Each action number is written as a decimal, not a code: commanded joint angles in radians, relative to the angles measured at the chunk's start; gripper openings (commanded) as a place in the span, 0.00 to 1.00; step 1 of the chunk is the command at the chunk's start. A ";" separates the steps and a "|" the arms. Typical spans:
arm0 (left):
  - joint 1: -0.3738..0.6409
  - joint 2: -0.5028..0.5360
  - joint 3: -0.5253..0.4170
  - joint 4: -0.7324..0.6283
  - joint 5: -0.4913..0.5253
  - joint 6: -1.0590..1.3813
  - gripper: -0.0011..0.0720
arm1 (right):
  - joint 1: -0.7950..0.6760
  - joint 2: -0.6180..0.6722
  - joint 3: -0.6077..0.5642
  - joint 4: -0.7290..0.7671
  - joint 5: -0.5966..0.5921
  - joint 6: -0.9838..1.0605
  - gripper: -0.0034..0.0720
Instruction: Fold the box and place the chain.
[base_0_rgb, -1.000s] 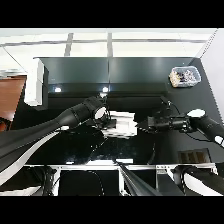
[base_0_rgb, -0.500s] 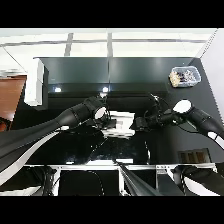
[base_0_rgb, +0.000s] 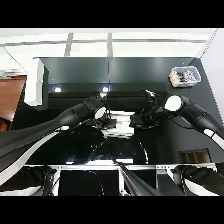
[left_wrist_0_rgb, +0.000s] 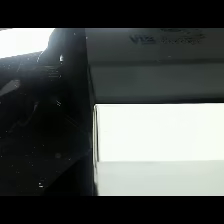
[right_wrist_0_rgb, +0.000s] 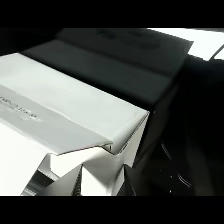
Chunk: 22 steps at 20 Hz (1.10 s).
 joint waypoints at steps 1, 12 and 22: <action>0.001 0.000 0.000 0.000 0.000 0.001 0.06 | 0.038 -0.002 0.026 -0.083 0.010 0.112 0.42; 0.000 0.000 0.000 0.000 0.000 0.001 0.06 | 0.191 -0.039 0.042 -0.263 -0.032 0.288 0.42; 0.000 0.000 0.000 0.000 -0.001 0.001 0.06 | 0.272 -0.069 0.107 -0.418 -0.042 0.468 0.34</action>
